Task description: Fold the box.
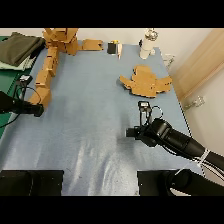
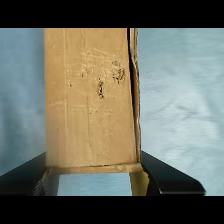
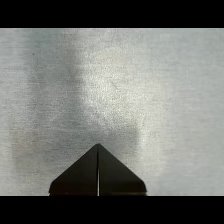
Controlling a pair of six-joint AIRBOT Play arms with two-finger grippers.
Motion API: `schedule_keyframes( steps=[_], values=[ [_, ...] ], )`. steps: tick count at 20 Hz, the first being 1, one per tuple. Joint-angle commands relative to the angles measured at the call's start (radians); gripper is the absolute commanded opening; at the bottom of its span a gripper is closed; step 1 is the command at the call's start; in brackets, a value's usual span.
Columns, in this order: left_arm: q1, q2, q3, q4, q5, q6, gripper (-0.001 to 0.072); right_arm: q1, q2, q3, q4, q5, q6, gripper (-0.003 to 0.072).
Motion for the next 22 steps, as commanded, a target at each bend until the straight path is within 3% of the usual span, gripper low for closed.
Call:
schedule_keyframes(
  steps=[1,9,14,22],
  values=[
    [0.065,-0.068,0.002,0.018,0.072,-0.043,0.0466,0.0,-0.001,0.001,-0.008,0.006,-0.006,0.0004],
    [0.059,-0.249,0.11,-0.009,0.277,-0.085,0.0466,0.0,-0.001,0.001,-0.003,0.03,-0.006,0.0004],
    [0.059,-0.331,0.176,-0.027,0.293,-0.085,0.0466,0.0,-0.001,0.016,-0.003,0.062,-0.003,0.0004],
    [0.06,-0.398,0.18,-0.023,0.327,-0.084,0.0465,0.0,-0.002,0.053,0.006,0.063,-0.003,0.0004]
  ],
)
